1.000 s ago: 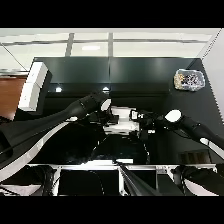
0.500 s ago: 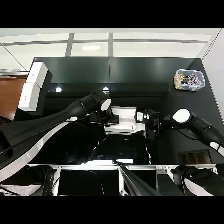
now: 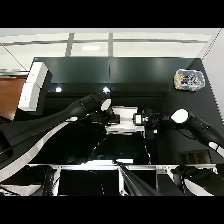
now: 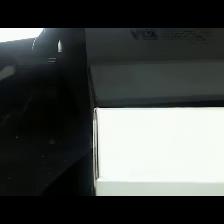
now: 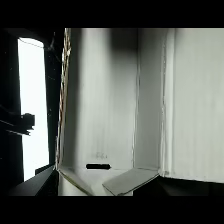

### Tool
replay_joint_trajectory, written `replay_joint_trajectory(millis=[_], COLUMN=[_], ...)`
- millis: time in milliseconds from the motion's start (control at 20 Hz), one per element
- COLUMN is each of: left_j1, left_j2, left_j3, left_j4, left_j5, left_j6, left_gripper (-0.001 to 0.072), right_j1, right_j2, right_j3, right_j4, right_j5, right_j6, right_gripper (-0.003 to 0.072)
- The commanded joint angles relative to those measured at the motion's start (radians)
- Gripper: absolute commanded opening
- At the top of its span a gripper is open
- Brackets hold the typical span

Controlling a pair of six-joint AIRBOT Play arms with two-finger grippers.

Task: Fold the box and place the chain.

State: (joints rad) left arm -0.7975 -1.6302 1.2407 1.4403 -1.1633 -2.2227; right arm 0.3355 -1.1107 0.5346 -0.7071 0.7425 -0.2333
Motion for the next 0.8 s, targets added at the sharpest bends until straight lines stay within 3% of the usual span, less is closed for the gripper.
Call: replay_joint_trajectory(millis=[0,650,750], left_j1=[0.0,-0.002,-0.002], left_j2=[0.0,0.0,0.0], left_j3=[0.001,0.001,0.001], left_j4=[0.002,0.014,0.014], left_j5=[-0.003,-0.016,-0.005], left_j6=[0.017,0.027,0.028], left_gripper=[0.0026,0.0024,0.0025], right_j1=[0.001,0.001,0.001], right_j2=[0.0,-0.002,-0.002], right_j3=[0.0,-0.014,-0.014], right_j4=[-0.006,0.001,-0.001], right_j5=[-0.014,0.005,0.008], right_j6=[-0.015,0.01,0.016], right_gripper=[0.0613,0.0612,0.0473])
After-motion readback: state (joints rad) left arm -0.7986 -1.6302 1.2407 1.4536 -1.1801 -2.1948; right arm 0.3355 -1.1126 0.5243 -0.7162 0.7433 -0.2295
